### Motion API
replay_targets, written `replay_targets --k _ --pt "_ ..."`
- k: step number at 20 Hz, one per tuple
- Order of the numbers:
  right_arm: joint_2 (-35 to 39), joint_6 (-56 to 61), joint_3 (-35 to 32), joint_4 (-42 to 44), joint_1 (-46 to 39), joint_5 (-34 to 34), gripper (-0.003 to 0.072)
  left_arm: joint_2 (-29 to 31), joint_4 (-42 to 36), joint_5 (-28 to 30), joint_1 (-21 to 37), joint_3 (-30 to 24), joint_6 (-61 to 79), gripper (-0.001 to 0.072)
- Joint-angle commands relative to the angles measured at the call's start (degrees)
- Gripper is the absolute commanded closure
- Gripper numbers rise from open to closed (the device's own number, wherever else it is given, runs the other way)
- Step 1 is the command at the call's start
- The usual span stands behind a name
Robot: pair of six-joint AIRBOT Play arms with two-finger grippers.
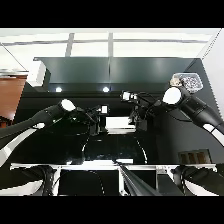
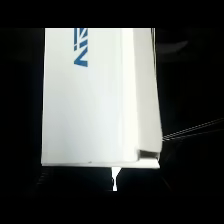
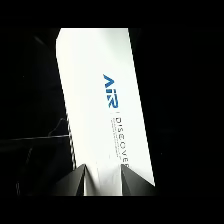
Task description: Fold the box and place the chain.
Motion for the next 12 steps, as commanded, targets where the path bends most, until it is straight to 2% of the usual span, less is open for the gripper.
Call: replay_targets --k 1,12 --pt "0.24 0.37 0.0 -0.15 -0.28 0.13 0.0447 0.0 0.04 -0.07 0.0 0.04 0.04 0.0245" --pt "0.09 0.37 -0.98 0.04 -0.22 -1.33 0.0448 0.0 0.04 -0.07 0.0 0.04 0.04 0.0246"
